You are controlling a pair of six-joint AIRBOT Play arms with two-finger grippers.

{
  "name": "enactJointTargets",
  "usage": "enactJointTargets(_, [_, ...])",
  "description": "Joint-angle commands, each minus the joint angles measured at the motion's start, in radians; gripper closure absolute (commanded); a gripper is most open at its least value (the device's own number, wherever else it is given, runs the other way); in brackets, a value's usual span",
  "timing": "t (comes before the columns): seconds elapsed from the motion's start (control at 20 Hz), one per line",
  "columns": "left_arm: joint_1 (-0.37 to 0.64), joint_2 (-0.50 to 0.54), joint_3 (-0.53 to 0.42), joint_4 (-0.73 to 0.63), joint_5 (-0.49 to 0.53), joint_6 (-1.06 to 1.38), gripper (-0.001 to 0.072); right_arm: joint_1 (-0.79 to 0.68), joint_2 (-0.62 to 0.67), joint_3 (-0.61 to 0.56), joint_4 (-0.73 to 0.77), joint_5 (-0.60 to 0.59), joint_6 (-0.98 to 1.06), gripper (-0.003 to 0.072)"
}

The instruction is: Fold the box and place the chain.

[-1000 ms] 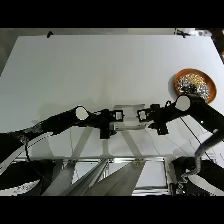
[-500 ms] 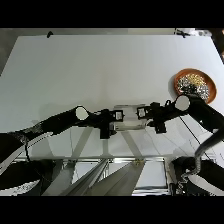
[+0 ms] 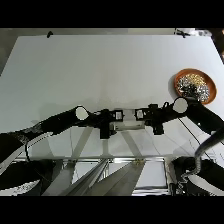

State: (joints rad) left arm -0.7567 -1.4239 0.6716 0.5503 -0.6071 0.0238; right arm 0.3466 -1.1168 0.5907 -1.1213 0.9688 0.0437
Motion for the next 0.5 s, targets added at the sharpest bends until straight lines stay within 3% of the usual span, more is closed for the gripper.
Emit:
enactJointTargets(0.0, [0.001, 0.0, 0.0, 0.0, 0.0, 0.001, 0.0219, 0.012, 0.0, -0.007, 0.032, -0.026, 0.0, 0.0629])
enactJointTargets(0.05, [0.001, 0.0, 0.0, 0.0, 0.0, 0.001, 0.0219, 0.012, 0.0, -0.007, 0.04, -0.027, 0.0, 0.0623])
enactJointTargets(0.15, [0.001, 0.0, 0.0, 0.0, 0.0, 0.001, 0.0219, 0.012, 0.0, -0.007, 0.04, -0.027, 0.0, 0.0431])
enactJointTargets(0.45, [0.001, 0.0, 0.0, 0.0, 0.0, 0.001, 0.0219, 0.012, 0.0, -0.007, 0.048, -0.031, 0.001, 0.0432])
